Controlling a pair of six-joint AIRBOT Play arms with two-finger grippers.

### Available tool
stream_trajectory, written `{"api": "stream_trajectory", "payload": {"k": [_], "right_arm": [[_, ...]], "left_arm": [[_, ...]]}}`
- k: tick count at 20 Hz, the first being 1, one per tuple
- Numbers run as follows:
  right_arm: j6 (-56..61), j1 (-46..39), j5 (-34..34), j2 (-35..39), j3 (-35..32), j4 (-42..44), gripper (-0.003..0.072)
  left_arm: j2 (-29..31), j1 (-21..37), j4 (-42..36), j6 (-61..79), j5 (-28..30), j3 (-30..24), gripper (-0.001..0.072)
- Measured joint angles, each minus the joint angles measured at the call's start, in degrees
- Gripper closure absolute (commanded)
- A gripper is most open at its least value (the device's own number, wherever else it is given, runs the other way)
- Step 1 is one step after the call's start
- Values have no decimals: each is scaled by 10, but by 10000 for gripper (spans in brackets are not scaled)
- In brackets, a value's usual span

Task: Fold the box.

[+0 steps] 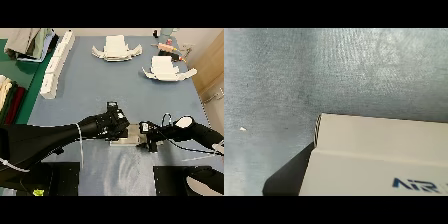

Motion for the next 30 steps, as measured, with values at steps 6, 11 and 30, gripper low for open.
{"api": "stream_trajectory", "payload": {"k": [6, 11, 30], "right_arm": [[0, 0, 0, 0, 0, 0, 176], [1, 0, 0, 0, 0, 0, 177], [0, 0, 0, 0, 0, 0, 176]], "left_arm": [[-3, -3, 5, -16, -3, 3, 691], [-4, -4, 7, -15, -8, 10, 185], [-27, -9, 35, -15, -28, 28, 693]]}}
